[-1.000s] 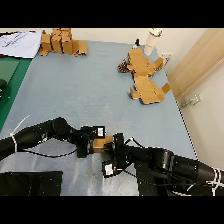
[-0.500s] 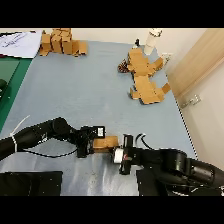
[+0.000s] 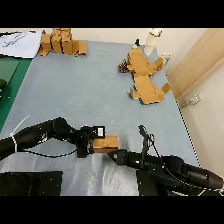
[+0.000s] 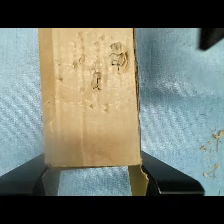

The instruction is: Fold the box.

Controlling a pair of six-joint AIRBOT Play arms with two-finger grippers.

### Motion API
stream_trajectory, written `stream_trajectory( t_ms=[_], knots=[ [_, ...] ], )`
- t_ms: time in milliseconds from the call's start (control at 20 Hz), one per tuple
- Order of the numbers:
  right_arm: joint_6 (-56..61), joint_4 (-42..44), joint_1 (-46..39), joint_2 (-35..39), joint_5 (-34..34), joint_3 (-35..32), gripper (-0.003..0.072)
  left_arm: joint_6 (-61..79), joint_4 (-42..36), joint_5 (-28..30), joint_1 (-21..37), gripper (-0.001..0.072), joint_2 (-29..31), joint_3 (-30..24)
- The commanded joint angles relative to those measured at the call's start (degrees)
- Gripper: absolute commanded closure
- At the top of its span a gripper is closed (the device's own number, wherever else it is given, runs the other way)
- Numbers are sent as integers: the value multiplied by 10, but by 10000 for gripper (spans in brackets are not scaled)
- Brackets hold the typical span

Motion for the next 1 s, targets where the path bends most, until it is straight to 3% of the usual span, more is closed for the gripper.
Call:
stream_trajectory(
  t_ms=[0,300,450,950],
  knots=[
    [138,6,0,-47,250,-44,685,0,0,0,0,246,0,0],
    [189,-57,0,-145,309,-23,685,0,0,0,1,246,0,0],
    [258,-130,0,-163,309,-23,685,0,0,0,1,246,0,0],
    [261,-135,-1,-174,258,-23,684,0,0,0,0,246,0,0]
  ],
)
